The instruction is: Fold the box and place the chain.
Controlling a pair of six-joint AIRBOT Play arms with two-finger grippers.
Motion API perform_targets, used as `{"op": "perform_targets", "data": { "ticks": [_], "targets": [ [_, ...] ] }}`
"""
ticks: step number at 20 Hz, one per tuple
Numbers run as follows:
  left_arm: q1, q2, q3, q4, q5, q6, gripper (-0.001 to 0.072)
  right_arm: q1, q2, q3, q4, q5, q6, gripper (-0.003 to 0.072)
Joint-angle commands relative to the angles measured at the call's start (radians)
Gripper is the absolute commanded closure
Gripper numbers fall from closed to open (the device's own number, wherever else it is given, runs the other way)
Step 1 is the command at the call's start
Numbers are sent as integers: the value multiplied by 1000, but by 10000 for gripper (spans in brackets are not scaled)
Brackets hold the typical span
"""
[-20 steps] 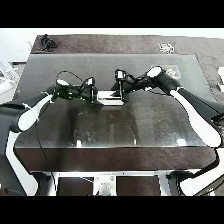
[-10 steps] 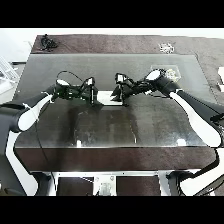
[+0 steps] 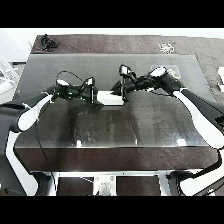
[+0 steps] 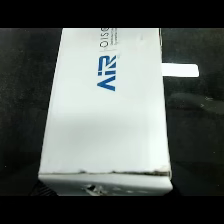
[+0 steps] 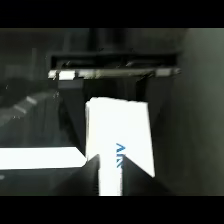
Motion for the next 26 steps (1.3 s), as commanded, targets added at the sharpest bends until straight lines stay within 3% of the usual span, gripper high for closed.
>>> {"op": "perform_targets", "data": {
  "ticks": [1,5,11,16,20,26],
  "targets": [
    [1,1,0,0,0,0,169,-18,1,2,53,0,18,680],
    [1,1,0,0,0,0,169,-20,-48,-5,23,6,95,683],
    [1,1,0,0,0,0,169,-15,-138,-5,7,141,182,683],
    [1,1,0,0,0,0,169,-9,-138,3,-26,140,181,684],
    [1,1,0,0,0,0,169,-8,-50,42,62,173,181,683],
    [1,1,0,0,0,0,169,-9,99,79,79,170,268,683]
  ]
}}
